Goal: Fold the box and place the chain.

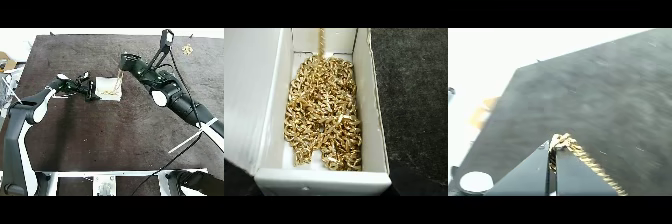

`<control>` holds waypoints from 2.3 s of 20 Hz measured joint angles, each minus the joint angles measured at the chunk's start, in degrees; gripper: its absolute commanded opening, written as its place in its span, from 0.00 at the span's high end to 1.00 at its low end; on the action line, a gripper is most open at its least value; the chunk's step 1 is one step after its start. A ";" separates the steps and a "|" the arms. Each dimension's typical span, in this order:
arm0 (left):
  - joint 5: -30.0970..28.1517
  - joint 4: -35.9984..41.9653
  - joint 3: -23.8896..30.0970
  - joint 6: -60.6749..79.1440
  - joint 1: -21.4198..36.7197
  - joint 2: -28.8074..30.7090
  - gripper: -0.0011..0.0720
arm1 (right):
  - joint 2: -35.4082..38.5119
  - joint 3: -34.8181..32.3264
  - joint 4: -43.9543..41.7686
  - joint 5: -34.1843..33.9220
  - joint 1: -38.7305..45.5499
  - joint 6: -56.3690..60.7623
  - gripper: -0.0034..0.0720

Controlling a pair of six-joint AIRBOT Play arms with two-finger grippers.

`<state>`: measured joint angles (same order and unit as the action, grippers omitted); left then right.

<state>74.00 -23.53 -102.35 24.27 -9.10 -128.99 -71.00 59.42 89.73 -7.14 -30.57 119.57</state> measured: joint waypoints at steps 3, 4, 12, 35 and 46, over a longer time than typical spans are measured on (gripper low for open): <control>-0.02 0.00 0.00 0.00 0.02 0.00 0.60 | -2.12 0.02 -0.74 -3.37 -1.27 0.44 0.96; 0.00 0.02 0.00 0.00 0.02 0.00 0.60 | -3.10 0.02 -0.79 -3.96 -1.55 0.48 0.96; 0.00 0.02 0.00 0.00 0.02 0.00 0.60 | -10.29 0.00 -1.01 1.16 -2.16 2.99 0.59; -0.02 0.02 0.00 0.00 0.02 0.00 0.60 | -32.28 31.50 -63.04 59.08 23.43 -93.11 0.60; -0.02 0.02 0.00 0.00 0.02 0.00 0.60 | -35.52 30.62 -66.36 72.43 22.27 -112.56 0.61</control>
<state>73.97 -23.51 -102.35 24.27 -9.08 -128.99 -106.52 90.04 23.38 65.30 -8.29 7.01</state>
